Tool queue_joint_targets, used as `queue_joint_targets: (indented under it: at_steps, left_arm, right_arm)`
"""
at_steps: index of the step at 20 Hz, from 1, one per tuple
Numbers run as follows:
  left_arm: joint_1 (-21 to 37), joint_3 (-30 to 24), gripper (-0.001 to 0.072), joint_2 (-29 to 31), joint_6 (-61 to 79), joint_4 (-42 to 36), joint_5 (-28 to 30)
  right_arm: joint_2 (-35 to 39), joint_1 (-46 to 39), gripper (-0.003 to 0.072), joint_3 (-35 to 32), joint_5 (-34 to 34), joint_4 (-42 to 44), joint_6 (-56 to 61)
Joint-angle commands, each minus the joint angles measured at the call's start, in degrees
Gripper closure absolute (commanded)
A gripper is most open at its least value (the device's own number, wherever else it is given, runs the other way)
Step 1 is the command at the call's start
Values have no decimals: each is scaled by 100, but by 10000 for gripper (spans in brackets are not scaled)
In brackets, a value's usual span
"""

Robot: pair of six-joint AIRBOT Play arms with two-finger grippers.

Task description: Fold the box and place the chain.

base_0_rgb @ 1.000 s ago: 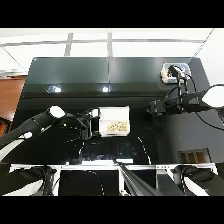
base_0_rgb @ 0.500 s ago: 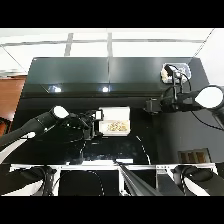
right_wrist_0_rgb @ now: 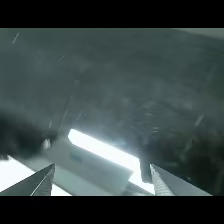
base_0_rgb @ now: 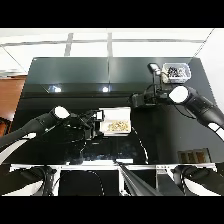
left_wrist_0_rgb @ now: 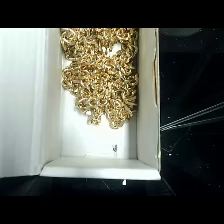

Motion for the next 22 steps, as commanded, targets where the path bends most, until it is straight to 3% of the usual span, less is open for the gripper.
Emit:
queue_joint_targets:
  at_steps: [1, 4, 6, 9, 21, 22]
  left_arm:
    - [-2, 4, 248, -4, -2, 9, 20]
    - [-2, 4, 247, -4, 0, 9, 20]
    - [-2, 2, 247, -4, -2, 9, 20]
    - [-2, 2, 248, -4, 0, 9, 20]
    - [-2, 2, 248, -4, 0, 11, 0]
    - [-2, 2, 247, -4, 0, 11, 0]
  right_arm:
    - [-13, 63, -8, 190, 820, 317, -2850]
    - [55, 153, -9, 251, 1606, 310, -3829]
    - [33, 352, -8, 111, 1768, 315, -4369]
    - [-26, 662, -8, -13, 1753, 315, -5034]
    - [-186, 811, -7, -13, 1628, 566, -5357]
    - [-195, 811, 117, -13, 1626, 566, -5355]
